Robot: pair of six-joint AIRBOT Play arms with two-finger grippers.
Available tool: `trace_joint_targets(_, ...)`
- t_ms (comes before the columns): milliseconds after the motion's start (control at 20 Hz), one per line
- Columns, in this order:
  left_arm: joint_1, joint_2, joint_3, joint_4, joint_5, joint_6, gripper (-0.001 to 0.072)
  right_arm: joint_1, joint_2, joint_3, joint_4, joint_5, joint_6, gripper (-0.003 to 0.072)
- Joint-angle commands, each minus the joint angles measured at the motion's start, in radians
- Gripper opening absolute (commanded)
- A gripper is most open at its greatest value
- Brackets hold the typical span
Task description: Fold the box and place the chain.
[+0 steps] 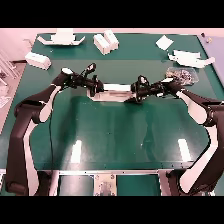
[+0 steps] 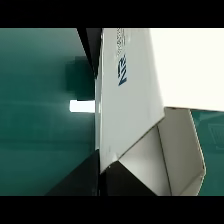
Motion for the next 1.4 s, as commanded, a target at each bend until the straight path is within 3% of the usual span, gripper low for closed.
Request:
trace_joint_targets(0, 0.0, 0.0, 0.0, 0.0, 0.0, 0.0, 0.0022, 0.001, 0.0, 0.0, 0.0, 0.0, 0.0, 0.0555)
trace_joint_targets(650, 0.0, 0.0, 0.0, -0.051, 0.0, -0.003, 0.0023, 0.001, 0.0, 0.0, 0.0, 0.0, 0.0, 0.0555)
trace_joint_targets(700, 0.0, 0.0, 0.0, -0.052, 0.0, -0.003, 0.0078, 0.001, 0.0, 0.0, 0.0, 0.0, 0.0, 0.0555)
trace_joint_targets(750, 0.0, 0.0, 0.0, -0.057, -0.012, -0.003, 0.0203, 0.001, 0.0, 0.0, 0.0, 0.0, 0.0, 0.0555)
trace_joint_targets(950, 0.001, 0.002, 0.001, -0.106, -0.034, -0.002, 0.0219, 0.001, 0.0, 0.0, 0.0, 0.0, 0.0, 0.0555)
trace_joint_targets(1000, 0.001, 0.002, 0.001, -0.126, -0.035, 0.001, 0.048, 0.001, 0.0, 0.0, 0.0, 0.0, 0.0, 0.0555)
trace_joint_targets(1050, 0.001, 0.002, 0.001, -0.151, -0.039, -0.005, 0.0621, 0.001, 0.0, 0.0, 0.0, 0.0, 0.0, 0.0555)
trace_joint_targets(1350, 0.002, 0.064, 0.001, -0.18, -0.071, -0.006, 0.0619, 0.001, 0.0, 0.0, 0.0, 0.0, 0.0, 0.0555)
